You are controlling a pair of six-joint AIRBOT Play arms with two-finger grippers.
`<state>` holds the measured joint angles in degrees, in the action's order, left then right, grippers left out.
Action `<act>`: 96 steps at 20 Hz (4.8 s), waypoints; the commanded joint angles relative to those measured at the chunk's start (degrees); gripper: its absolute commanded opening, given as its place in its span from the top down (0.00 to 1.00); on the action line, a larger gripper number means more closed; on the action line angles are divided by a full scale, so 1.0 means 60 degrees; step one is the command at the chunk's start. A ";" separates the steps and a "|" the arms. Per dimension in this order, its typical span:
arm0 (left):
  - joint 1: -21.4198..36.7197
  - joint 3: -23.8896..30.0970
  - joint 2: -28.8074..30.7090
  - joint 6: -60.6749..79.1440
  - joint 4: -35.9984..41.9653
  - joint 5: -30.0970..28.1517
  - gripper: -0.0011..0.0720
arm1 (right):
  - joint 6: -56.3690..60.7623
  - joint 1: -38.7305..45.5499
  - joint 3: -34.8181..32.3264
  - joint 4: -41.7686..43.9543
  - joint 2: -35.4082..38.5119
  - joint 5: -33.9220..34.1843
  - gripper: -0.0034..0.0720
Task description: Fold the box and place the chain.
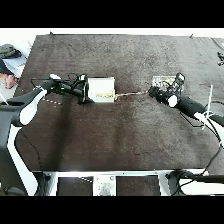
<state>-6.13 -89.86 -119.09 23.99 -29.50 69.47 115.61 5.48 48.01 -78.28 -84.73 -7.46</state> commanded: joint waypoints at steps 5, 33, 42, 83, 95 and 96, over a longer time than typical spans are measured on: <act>0.0007 0.0004 -0.0004 0.0004 -0.0004 0.0000 0.35 | -0.0040 -0.0310 0.1140 0.0659 -0.1486 0.0535 0.46; 0.0007 0.0004 -0.0004 0.0007 -0.0004 0.0000 0.35 | -0.2033 -0.6047 0.3442 0.0474 0.1883 0.3217 0.97; 0.0007 0.0004 -0.0004 0.0004 -0.0004 0.0000 0.35 | -0.2113 -0.5588 0.3574 0.0401 0.0525 0.1038 0.97; 0.0007 0.0004 -0.0004 0.0004 -0.0004 0.0000 0.35 | -1.5303 -0.2390 0.6885 0.3246 -0.4156 -0.7435 0.46; 0.0007 0.0004 -0.0004 0.0004 0.0000 0.0000 0.35 | -1.5154 -0.2390 0.6885 0.3020 -0.2816 -0.8036 0.97; 0.0007 0.0004 -0.0004 0.0004 -0.0004 0.0000 0.35 | -1.5154 -0.2390 0.6885 0.3111 -0.2550 -0.8036 0.97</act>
<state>-6.13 -89.86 -119.07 24.01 -29.50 69.49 24.45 -8.84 89.27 -60.20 -103.59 -55.37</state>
